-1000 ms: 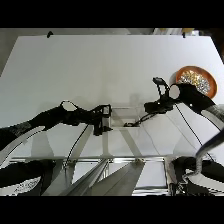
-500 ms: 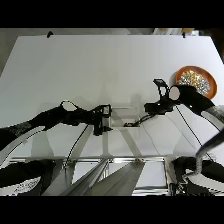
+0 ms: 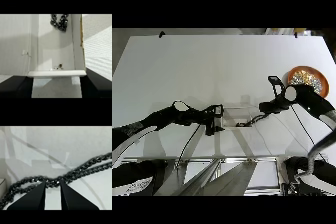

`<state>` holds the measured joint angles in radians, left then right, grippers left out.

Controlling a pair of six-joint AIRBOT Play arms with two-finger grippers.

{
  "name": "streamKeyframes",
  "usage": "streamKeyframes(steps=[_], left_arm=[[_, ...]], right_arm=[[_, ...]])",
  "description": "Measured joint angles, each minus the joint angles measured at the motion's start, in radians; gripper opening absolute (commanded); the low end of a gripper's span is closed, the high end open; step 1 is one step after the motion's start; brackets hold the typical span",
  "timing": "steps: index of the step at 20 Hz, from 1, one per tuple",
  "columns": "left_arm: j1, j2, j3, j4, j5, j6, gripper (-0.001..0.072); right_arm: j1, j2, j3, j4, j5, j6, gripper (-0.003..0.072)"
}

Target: Fold the box and place the chain.

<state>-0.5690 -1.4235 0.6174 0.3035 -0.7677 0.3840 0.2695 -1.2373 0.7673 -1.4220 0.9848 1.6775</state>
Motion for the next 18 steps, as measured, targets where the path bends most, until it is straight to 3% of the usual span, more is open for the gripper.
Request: streamKeyframes(steps=[18], left_arm=[[0.000,0.000,0.000,0.000,0.000,0.000,0.0311]], right_arm=[[0.000,-0.050,-0.001,-0.110,-0.019,0.073,0.0174]])
